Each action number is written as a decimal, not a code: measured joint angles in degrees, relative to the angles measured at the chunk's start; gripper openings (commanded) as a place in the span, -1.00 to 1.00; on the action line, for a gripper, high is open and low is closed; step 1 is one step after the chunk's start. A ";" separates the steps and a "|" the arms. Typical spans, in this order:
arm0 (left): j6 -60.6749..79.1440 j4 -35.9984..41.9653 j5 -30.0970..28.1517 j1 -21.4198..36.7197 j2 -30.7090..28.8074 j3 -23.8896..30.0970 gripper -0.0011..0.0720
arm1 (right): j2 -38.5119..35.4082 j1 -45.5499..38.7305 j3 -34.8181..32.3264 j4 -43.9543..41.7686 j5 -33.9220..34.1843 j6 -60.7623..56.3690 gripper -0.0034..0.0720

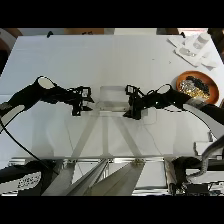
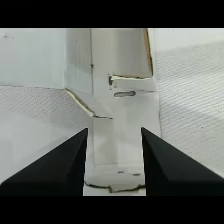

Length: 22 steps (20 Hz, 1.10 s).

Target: Fold the box and place the chain.

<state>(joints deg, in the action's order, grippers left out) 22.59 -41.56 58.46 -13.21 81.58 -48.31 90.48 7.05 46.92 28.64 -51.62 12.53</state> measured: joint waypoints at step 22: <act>9.38 9.46 -5.31 -4.26 5.49 0.00 -0.61 | -0.02 0.00 0.00 0.04 0.00 0.02 0.47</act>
<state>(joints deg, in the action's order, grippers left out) 31.97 -32.10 53.15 -17.47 87.07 -48.31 90.45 7.05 46.92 28.69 -51.62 12.56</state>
